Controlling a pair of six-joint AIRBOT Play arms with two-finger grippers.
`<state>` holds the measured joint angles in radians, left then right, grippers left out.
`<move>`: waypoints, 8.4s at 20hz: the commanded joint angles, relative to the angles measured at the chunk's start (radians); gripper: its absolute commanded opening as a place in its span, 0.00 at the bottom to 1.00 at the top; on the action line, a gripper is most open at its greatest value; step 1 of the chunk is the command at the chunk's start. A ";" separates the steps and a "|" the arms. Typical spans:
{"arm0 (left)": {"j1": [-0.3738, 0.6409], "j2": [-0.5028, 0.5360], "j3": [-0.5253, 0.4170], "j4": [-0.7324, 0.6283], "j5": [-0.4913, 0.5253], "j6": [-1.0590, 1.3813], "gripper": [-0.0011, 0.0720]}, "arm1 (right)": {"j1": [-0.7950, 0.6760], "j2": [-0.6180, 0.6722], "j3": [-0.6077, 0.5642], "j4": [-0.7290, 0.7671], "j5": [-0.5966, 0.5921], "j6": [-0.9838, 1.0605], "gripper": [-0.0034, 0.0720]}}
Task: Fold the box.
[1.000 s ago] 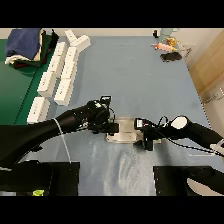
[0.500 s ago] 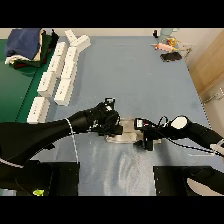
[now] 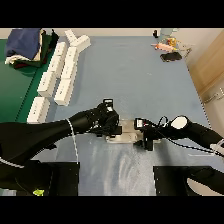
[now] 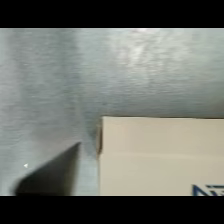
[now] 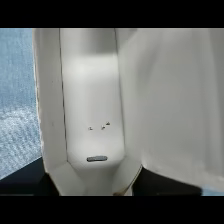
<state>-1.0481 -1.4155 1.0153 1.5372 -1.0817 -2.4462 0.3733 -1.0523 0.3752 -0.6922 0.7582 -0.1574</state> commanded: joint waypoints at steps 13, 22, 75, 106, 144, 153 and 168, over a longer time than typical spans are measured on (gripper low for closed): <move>0.074 0.142 0.193 0.056 -0.484 0.192 0.33 | 0.000 0.000 0.000 0.000 0.000 0.000 0.71; 0.058 0.170 0.191 0.095 -0.458 0.424 0.07 | 0.000 0.000 0.000 0.000 0.000 0.000 0.71; 0.405 0.221 -0.489 -1.091 0.426 2.716 0.97 | 0.000 0.000 0.000 0.000 0.000 0.000 0.71; 0.388 0.202 -0.505 -1.106 0.452 2.745 0.85 | 0.000 0.000 0.000 0.000 0.000 0.000 0.71; 0.398 0.238 -0.533 -1.139 0.444 2.773 0.97 | 0.000 0.000 0.000 0.000 0.000 0.000 0.71; 0.375 0.226 -0.531 -1.144 0.465 2.769 0.97 | 0.000 0.000 0.000 0.000 0.000 0.000 0.71; 0.377 0.227 -0.531 -1.126 0.472 2.733 0.67 | 0.000 0.000 0.000 0.000 0.000 0.000 0.71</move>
<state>-0.6727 -1.1885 0.4843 0.4072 -0.6113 0.2924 0.3733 -1.0523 0.3752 -0.6926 0.7582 -0.1574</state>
